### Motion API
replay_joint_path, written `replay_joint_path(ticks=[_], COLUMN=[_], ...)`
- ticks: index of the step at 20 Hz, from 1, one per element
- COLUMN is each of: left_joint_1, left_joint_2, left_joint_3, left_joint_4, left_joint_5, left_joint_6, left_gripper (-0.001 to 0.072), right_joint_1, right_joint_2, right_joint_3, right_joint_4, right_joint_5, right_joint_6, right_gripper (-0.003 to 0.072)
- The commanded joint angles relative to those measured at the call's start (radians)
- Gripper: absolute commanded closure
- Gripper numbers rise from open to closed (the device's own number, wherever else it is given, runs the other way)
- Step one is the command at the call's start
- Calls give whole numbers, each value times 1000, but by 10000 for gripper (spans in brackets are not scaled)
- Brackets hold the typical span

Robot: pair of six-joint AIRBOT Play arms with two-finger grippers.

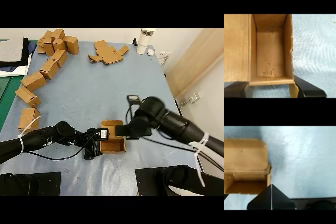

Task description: Fold the box.

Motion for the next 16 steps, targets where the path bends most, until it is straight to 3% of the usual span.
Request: replay_joint_path(ticks=[1, 3, 5, 8, 12, 16], left_joint_1=[1, 1, 1, 1, 1, 1], left_joint_2=[0, 0, 0, 0, 0, 0], left_joint_3=[0, 0, 0, 0, 0, 0], left_joint_4=[0, 0, 0, 0, 0, 0], left_joint_5=[0, 0, 0, 0, 0, 0], left_joint_6=[0, 0, 0, 0, 0, 0], left_gripper=[232, 233, 233, 233, 232, 233], right_joint_1=[-218, -421, -595, -706, -656, -554], right_joint_2=[29, -43, -171, -383, -523, -414], right_joint_3=[4, 4, 5, 5, 4, -8], right_joint_4=[36, 220, 533, 925, 1066, 1062], right_joint_5=[35, 160, 239, 199, 74, 61], right_joint_6=[-236, -548, -870, -1232, -1421, -1512], right_gripper=[684, 684, 684, 684, 685, 684])
